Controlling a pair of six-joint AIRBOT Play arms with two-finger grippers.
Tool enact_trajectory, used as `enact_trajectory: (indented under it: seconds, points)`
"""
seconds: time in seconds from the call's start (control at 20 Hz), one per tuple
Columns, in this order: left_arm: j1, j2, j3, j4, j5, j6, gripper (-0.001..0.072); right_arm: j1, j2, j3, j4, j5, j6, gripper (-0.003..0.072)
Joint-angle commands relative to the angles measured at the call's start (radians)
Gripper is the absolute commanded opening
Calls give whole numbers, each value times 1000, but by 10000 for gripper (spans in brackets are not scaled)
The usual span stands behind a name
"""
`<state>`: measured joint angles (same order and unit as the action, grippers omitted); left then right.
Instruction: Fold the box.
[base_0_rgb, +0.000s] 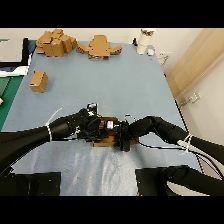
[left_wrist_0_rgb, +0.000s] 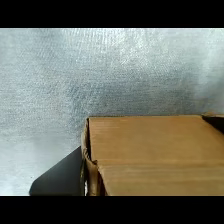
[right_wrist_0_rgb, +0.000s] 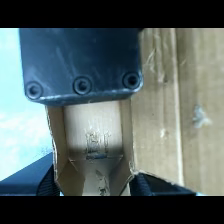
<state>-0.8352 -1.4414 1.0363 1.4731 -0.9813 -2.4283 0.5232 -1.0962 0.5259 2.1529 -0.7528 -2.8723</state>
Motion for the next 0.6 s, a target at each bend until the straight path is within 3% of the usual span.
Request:
enact_trajectory:
  seconds: [0.0, 0.05, 0.55]
  points:
    - [-1, -1, 0, 12, 5, -6, 66, 0, 0, 0, 0, 0, 0, 512]
    - [-5, -1, 0, 16, 10, -6, 11, 0, 0, 0, 0, 0, 0, 512]
    - [-13, -2, 2, 14, -24, -3, 14, 0, 0, 0, 0, 0, 0, 512]
